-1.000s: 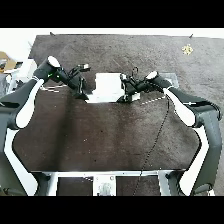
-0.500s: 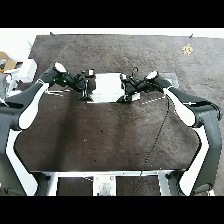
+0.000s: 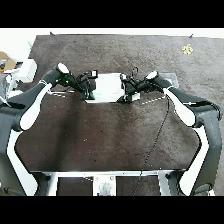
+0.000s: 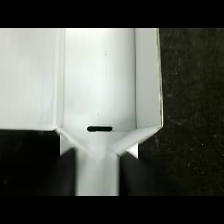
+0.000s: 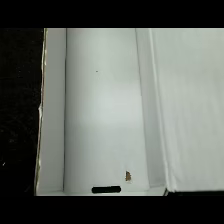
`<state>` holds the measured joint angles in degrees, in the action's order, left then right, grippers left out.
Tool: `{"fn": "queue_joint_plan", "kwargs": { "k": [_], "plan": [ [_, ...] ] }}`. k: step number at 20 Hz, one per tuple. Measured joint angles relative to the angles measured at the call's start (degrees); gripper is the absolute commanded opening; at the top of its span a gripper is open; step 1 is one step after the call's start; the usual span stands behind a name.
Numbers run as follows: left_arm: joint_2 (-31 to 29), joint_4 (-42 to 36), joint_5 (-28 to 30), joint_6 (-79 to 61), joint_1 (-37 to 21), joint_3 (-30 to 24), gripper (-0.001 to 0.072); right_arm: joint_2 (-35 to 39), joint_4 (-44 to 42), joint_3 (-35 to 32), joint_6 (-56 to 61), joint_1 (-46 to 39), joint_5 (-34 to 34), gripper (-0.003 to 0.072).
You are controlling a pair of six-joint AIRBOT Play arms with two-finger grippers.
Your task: Fold the box and place the chain.
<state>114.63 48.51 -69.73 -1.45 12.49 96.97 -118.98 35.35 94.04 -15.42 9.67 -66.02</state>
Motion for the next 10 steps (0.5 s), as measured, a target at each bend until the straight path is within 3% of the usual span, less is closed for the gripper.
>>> {"fn": "queue_joint_plan", "kwargs": {
  "k": [10],
  "plan": [
    [0.0, -4.61, -1.66, 2.73, 0.07, -0.02, 0.0172, 0.0, 0.0, 0.0, -0.02, -0.02, 0.0, 0.0386]
  ]
}}
